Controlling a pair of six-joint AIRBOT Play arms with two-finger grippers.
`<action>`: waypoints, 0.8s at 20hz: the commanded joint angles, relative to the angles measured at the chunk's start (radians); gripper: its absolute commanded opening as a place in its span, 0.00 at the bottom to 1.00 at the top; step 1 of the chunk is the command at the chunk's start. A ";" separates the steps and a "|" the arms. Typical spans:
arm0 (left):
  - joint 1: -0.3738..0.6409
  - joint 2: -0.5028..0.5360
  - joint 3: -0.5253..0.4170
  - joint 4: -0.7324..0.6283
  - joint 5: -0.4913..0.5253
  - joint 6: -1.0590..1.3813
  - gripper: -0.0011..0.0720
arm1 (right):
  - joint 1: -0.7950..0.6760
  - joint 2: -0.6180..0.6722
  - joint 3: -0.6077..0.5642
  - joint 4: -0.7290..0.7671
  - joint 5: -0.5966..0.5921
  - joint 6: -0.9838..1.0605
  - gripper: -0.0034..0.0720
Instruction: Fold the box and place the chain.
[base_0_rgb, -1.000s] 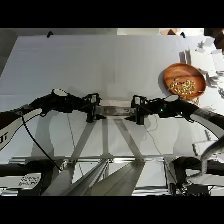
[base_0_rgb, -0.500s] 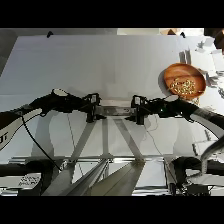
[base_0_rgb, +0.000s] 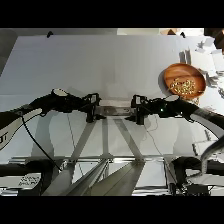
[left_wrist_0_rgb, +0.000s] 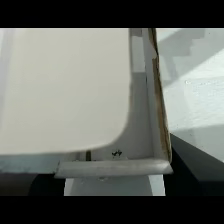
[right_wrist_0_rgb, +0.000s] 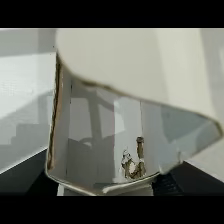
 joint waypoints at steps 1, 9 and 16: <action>0.000 0.000 0.000 -0.002 0.000 0.000 0.55 | 0.001 0.001 0.000 0.011 0.008 0.001 0.99; 0.000 0.000 0.000 -0.002 0.001 0.000 0.55 | 0.000 0.126 0.000 -0.250 -0.072 0.217 0.98; 0.000 0.000 0.000 -0.002 0.000 0.000 0.55 | 0.000 0.393 0.000 -0.727 -0.052 0.696 0.76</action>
